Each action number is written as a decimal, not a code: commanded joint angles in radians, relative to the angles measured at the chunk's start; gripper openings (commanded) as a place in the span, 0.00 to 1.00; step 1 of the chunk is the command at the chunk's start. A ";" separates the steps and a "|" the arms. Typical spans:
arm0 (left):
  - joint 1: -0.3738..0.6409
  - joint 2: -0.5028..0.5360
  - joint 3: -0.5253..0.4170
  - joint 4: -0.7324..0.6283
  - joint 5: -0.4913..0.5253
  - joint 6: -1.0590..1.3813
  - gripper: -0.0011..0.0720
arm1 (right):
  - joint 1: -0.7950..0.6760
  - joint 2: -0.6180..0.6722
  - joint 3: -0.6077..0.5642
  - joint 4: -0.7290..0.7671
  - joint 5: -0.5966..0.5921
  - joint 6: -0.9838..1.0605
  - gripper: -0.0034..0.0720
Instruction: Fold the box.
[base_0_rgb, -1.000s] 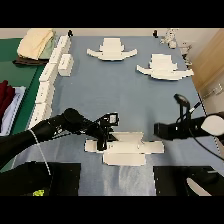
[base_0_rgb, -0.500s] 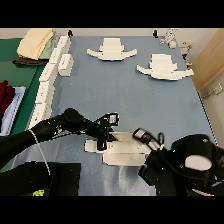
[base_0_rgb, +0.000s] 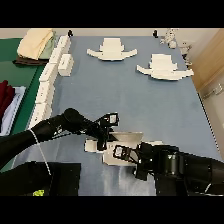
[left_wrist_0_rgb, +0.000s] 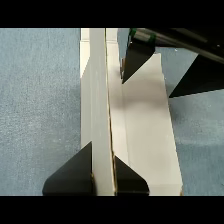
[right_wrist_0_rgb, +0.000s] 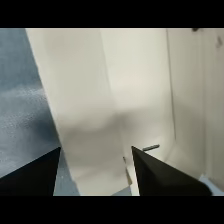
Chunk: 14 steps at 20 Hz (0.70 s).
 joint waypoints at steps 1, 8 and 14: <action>0.000 0.000 0.000 0.000 0.000 0.000 0.04 | 0.010 -0.045 0.008 -0.169 -0.066 0.102 0.98; 0.001 0.000 0.000 0.000 0.000 0.000 0.04 | 0.009 0.045 0.099 -0.298 0.101 0.300 0.98; 0.000 0.000 0.000 0.000 0.000 0.000 0.04 | -0.005 0.057 0.099 -0.220 0.171 0.340 0.98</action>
